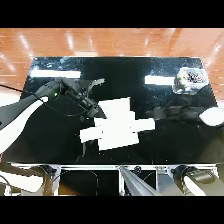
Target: Fold the box and place the chain.
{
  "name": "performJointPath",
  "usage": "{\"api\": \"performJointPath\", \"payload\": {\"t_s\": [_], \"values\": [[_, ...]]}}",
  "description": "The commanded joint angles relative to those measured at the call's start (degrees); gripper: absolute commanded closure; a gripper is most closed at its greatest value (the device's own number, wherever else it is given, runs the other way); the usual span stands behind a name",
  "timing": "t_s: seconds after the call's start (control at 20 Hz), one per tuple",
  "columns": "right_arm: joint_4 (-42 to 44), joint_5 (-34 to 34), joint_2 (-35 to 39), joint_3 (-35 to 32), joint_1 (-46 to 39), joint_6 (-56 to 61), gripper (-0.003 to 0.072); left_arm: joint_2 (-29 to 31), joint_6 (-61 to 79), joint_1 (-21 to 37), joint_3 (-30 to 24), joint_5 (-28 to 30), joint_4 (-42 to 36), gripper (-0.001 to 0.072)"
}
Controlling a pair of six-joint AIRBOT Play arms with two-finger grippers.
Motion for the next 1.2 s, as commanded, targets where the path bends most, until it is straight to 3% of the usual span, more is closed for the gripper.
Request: {"api": "performJointPath", "payload": {"t_s": [0.0, 0.25, 0.45, 0.6, 0.9, 1.15], "values": [[-6.6, 9.2, 2.5, 7.9, -10.1, -0.2, -0.0019, 5.2, 5.6, -3.8, 1.9, -4.8, 3.2, 0.0689], [-7.6, 11.2, 2.5, 10.1, -13.6, -0.6, -0.0019, 12.2, 14.9, -10.3, -4.5, -26.6, 8.7, 0.0689], [-7.8, 9.9, 2.5, 10.1, -13.6, -0.6, -0.0019, 13.5, 18.0, -10.4, -12.8, -38.7, 3.4, 0.0686], [-7.8, 7.3, 2.5, 10.1, -13.6, -0.6, -0.002, 13.3, 18.1, -11.6, -15.6, -40.5, 6.5, 0.0686], [-7.8, 4.7, 2.5, 10.1, -13.6, -0.5, -0.0019, 12.7, 17.9, -11.7, -15.8, -41.4, 6.1, 0.0685], [-7.2, 6.0, 2.5, 10.1, -13.6, -0.2, -0.0019, 12.7, 18.0, -11.6, -15.8, -37.2, 7.4, 0.0684]]}}
